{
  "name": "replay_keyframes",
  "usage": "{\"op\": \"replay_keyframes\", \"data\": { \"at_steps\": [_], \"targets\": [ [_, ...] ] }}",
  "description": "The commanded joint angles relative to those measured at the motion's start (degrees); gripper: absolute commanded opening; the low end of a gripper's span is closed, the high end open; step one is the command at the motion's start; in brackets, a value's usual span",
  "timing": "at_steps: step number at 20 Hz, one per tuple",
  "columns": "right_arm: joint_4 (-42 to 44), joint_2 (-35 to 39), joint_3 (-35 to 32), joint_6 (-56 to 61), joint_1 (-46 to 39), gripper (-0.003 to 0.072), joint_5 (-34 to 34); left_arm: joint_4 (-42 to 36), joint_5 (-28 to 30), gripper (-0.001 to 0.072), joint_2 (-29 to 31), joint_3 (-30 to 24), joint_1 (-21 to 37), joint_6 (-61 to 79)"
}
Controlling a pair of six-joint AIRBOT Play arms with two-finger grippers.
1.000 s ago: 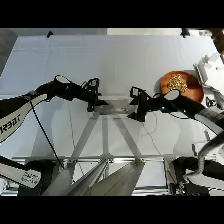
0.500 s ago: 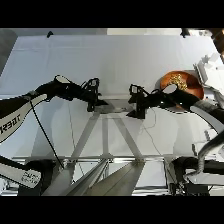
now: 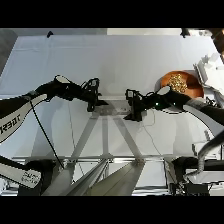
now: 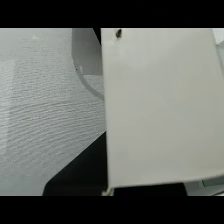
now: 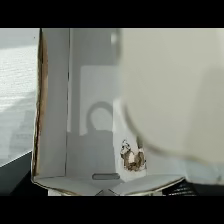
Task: Fold the box and place the chain.
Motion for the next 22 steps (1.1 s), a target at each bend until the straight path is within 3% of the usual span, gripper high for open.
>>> {"op": "replay_keyframes", "data": {
  "at_steps": [1,5,7,8,22],
  "targets": [
    [-0.07,-0.66,0.02,-0.63,0.31,0.0693,-0.17,0.0,0.04,0.0014,-0.02,0.02,-0.02,-0.02],
    [-0.11,-0.66,0.02,-0.59,0.31,0.0654,-0.13,0.0,0.04,0.0014,-0.02,0.02,-0.02,-0.02],
    [-0.2,-0.66,0.02,-0.55,0.31,0.0489,0.07,0.0,0.04,0.0014,-0.02,0.02,-0.02,-0.02],
    [-0.2,-0.66,0.02,-0.55,0.31,0.0452,0.44,0.0,0.07,0.0014,-0.02,0.02,-0.02,-0.02],
    [-0.22,-0.63,0.02,-0.57,0.28,0.0456,1.18,0.0,0.04,0.0014,-0.02,0.02,-0.02,-0.02]
  ]
}}
